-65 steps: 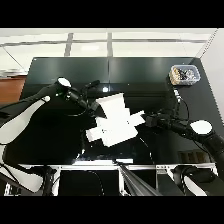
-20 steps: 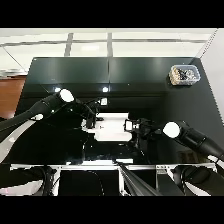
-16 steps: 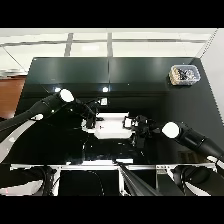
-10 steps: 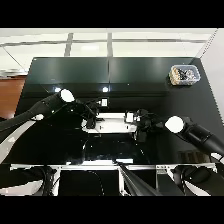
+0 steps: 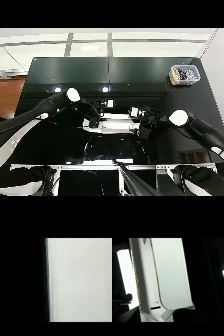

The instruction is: Fold the box and place the chain.

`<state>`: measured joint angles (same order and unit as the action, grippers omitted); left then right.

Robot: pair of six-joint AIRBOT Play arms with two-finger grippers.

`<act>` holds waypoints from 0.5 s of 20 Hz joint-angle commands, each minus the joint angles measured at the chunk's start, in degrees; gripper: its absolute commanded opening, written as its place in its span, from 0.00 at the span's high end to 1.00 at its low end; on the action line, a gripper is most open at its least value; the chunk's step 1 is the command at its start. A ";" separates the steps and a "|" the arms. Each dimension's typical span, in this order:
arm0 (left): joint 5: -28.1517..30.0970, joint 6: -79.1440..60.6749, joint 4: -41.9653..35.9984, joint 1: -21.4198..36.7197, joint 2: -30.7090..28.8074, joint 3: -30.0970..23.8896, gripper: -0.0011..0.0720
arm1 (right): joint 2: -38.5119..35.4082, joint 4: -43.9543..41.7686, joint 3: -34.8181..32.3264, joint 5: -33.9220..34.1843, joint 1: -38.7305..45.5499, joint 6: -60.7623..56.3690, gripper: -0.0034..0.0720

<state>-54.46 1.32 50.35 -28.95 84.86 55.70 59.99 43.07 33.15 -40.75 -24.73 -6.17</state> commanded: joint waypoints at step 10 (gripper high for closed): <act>0.00 0.63 0.15 -0.20 0.22 0.52 0.95 | 6.38 -3.34 0.02 -1.49 0.33 3.82 0.02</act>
<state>-54.50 1.91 50.50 -29.12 85.06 56.21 65.34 39.51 33.15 -41.95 -24.45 -2.98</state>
